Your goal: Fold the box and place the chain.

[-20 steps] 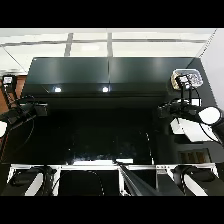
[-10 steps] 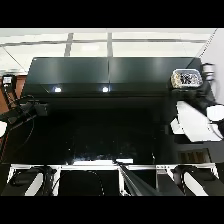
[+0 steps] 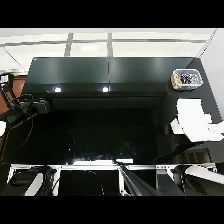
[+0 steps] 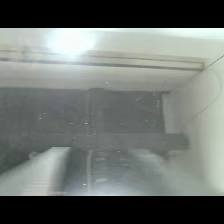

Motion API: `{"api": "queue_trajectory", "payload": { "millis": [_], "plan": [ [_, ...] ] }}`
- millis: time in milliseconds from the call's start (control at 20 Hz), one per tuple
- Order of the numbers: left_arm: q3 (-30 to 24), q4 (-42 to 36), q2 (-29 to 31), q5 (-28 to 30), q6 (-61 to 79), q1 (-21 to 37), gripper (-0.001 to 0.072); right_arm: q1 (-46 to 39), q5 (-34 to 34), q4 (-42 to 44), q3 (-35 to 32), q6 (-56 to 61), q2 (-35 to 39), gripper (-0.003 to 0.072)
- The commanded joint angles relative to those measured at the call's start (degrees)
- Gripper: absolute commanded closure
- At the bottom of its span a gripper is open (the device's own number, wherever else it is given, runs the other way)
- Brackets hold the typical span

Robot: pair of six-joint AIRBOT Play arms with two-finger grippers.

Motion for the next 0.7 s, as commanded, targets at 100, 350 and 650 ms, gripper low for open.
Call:
{"api": "queue_trajectory", "payload": {
  "millis": [100,350,650],
  "plan": [
    [-0.02,-0.17,-0.07,-0.92,-2.05,-0.02,0.0,2.34,22.93,-11.19,13.99,-7.56,-15.63,-0.0032],
    [-0.02,-0.13,-0.07,-2.36,-2.05,-0.02,0.0,5.49,25.79,-15.69,13.97,-7.65,-16.79,0.0452],
    [-0.02,-0.15,-0.07,-3.37,-2.05,-0.02,0.0,5.99,26.05,-10.27,8.39,-7.13,-4.57,0.0667]
  ]
}}
